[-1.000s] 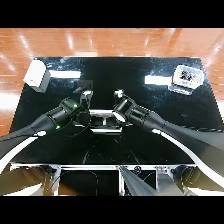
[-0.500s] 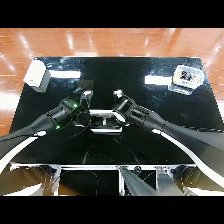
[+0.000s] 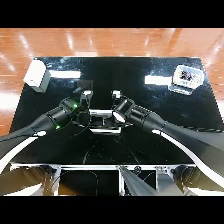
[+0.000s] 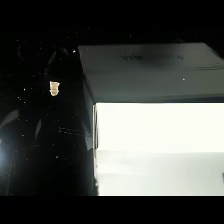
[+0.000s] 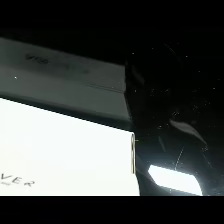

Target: Fold the box and place the chain.

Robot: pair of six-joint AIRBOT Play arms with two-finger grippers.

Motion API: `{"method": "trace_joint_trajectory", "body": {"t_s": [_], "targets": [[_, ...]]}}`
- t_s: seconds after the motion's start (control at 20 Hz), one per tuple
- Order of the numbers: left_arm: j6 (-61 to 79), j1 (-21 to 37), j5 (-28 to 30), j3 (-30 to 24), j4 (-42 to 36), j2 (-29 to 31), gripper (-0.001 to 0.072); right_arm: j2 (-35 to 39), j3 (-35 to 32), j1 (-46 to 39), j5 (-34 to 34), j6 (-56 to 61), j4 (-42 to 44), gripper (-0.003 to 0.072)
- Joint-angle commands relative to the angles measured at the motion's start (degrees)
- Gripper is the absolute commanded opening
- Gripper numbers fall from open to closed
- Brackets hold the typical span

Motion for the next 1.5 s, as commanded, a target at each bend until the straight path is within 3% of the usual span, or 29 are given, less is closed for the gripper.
{"method": "trace_joint_trajectory", "body": {"t_s": [0.0, 0.05, 0.1, 0.15, 0.4, 0.45, 0.5, 0.55, 0.75, 0.9, 1.2, 1.35, 1.45], "targets": [[-0.2, 0.0, -0.2, 0.0, -0.2, 0.0, 0.0019, 0.0, 0.0, 0.0, 0.2, 0.2, -0.2, 0.0308], [-0.2, 0.0, -0.2, 0.0, -0.2, 0.0, 0.002, 0.0, 0.0, 0.0, 0.2, 0.2, -0.2, 0.0306], [-0.2, 0.0, -0.2, 0.0, -0.2, 0.0, 0.002, 0.0, 0.0, 0.0, 0.2, -0.1, -0.2, 0.0096], [-0.2, 0.0, -0.2, 0.0, -0.2, 0.0, 0.002, 0.0, 0.0, 0.0, 0.2, -0.8, -0.2, 0.0038], [-0.2, 0.0, -0.2, 0.0, -0.2, 0.0, 0.002, 0.0, 0.0, 0.0, 0.2, -2.1, 0.7, 0.004], [-0.2, 0.0, -0.2, 0.0, -0.2, 0.0, 0.002, 0.0, 0.0, 0.0, 0.2, -2.1, 1.1, 0.0075], [-0.2, 0.0, -0.1, 0.0, -0.2, 0.0, 0.002, 0.1, 0.0, 0.0, 0.3, -2.1, 1.1, 0.0412], [-0.2, 0.0, -0.1, 0.0, -0.2, 0.0, 0.002, 0.3, 0.0, 0.0, 0.6, -2.1, 1.1, 0.0626], [-0.2, 0.0, 0.1, 0.0, -0.2, 0.0, 0.002, 4.4, 0.0, 0.5, 3.2, -3.5, -1.9, 0.0622], [-0.2, 0.0, 0.0, 0.0, -0.3, 0.0, 0.002, 10.7, -0.7, 2.3, 11.5, -4.0, -11.4, 0.0622], [-0.2, 0.0, 0.0, 0.0, -0.2, 0.0, 0.002, 30.8, -8.2, 2.6, 15.3, -3.2, -15.6, 0.0622], [-1.1, 0.0, 0.1, 0.0, -0.1, 0.1, 0.0019, 38.9, -8.4, -2.3, 20.2, -1.0, -26.9, 0.0622], [-1.9, 0.0, 0.3, 0.6, 0.5, 0.1, 0.0019, 40.7, -8.4, -10.1, 19.5, -2.4, -27.2, 0.0622]]}}
